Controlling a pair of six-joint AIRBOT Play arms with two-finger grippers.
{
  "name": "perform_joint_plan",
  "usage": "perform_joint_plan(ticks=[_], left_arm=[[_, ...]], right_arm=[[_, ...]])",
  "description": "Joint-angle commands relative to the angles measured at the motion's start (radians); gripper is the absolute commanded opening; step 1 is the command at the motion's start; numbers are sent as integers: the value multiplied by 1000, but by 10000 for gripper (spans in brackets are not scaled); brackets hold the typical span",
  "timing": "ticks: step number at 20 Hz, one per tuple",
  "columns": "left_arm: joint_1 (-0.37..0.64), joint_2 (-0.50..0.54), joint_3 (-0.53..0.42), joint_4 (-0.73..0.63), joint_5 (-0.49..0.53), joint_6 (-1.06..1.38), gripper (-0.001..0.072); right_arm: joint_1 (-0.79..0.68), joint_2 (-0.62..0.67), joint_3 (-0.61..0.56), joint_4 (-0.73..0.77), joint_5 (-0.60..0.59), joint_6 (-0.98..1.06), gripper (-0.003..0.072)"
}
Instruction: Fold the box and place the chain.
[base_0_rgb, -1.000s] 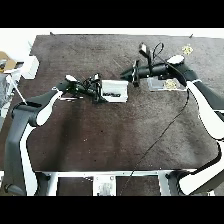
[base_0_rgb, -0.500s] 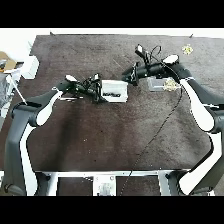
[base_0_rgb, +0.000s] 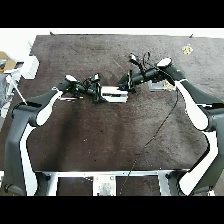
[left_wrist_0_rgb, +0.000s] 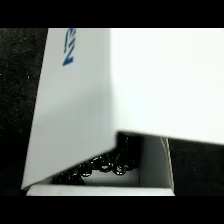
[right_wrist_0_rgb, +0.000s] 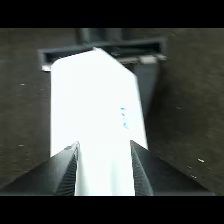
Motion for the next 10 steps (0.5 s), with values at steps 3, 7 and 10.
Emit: perform_joint_plan(ticks=[3, 7, 10], left_arm=[[0, 1, 0, 0, 0, 0, 463], [0, 1, 0, 0, 0, 0, 463], [0, 1, 0, 0, 0, 0, 463]], right_arm=[[21, -1, -6, -3, 47, 18, 384], [21, 0, -76, -2, -20, -6, 339], [21, 0, -93, -3, -27, -9, 335]])
